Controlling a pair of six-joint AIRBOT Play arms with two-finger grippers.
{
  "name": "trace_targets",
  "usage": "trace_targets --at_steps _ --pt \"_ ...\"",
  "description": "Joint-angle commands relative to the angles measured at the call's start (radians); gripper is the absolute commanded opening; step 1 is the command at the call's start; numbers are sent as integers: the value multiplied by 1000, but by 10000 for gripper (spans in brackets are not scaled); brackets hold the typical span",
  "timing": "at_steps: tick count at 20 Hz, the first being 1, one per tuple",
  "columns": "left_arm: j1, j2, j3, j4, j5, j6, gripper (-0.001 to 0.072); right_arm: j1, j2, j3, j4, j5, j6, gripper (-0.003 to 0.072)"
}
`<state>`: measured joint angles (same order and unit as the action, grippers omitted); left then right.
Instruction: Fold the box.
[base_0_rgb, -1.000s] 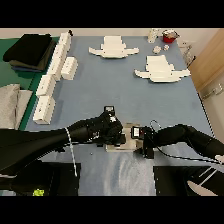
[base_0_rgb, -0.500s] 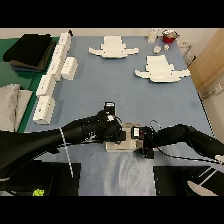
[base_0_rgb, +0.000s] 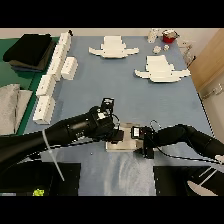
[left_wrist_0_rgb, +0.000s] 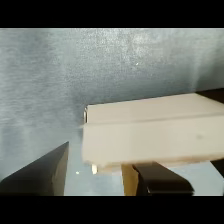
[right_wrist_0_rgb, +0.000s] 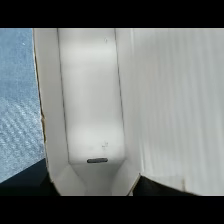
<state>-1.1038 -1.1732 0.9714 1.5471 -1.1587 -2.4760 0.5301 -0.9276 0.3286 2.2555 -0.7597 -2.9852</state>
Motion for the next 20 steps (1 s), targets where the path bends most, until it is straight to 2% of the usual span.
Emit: trace_targets --at_steps 1,6,9,12,17,20 --pt "0 96 1 -2 -52 19 497 0 0 0 0 0 0 512" --pt "0 233 1 7 -106 67 496 0 0 0 0 0 0 512" --pt "1 279 1 14 -119 170 496 0 0 0 0 0 0 512" --pt "2 289 0 68 -181 291 496 0 0 0 0 0 0 512" --pt "10 290 0 134 -192 481 496 0 0 0 0 0 0 512" --pt "92 322 -20 131 -203 614 476 0 0 0 0 0 0 512"
